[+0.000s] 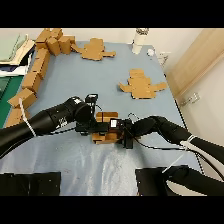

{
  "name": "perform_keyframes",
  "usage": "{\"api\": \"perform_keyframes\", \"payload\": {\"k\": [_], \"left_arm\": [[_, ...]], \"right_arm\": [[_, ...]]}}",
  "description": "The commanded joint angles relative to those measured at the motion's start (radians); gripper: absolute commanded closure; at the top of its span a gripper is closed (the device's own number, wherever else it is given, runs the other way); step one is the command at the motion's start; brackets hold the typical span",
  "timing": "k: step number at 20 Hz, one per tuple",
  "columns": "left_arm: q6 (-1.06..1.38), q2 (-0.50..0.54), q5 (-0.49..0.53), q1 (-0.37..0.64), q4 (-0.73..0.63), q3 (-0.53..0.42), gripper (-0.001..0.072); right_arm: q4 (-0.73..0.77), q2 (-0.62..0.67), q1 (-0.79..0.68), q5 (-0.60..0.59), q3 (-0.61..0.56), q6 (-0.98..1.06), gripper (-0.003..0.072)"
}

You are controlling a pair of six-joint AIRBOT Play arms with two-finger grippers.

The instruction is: Fold the box.

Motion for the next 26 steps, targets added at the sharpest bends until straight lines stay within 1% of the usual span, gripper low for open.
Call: {"api": "perform_keyframes", "payload": {"k": [1,8,11,14,16,18,21,26], "left_arm": [[0.000,0.000,-0.057,0.021,0.013,0.002,0.0202],[0.003,-0.001,-0.047,0.023,0.015,0.001,0.0202],[0.003,-0.024,-0.066,0.023,0.014,-0.001,0.0202],[0.003,-0.032,-0.042,0.023,0.014,-0.001,0.0202],[0.003,-0.037,-0.049,0.023,0.022,-0.001,0.0202],[0.002,-0.064,-0.065,0.021,0.021,-0.001,0.0202],[-0.002,-0.101,-0.054,0.007,0.016,-0.001,0.0203],[-0.070,-0.107,-0.040,-0.014,0.019,0.000,0.0203]], "right_arm": [[0.004,0.000,0.001,0.002,0.000,0.002,0.0156],[0.004,0.000,0.001,0.002,0.000,0.002,0.0157],[0.004,0.000,0.001,0.002,0.000,0.002,0.0157],[0.004,0.000,0.001,0.002,0.000,0.002,0.0157],[0.004,0.000,0.001,0.002,0.000,0.002,0.0156],[0.004,0.000,0.001,0.002,0.000,0.002,0.0156],[0.004,0.000,0.001,0.002,0.000,0.002,0.0156],[0.004,0.000,0.001,0.002,0.000,0.002,0.0157]]}}
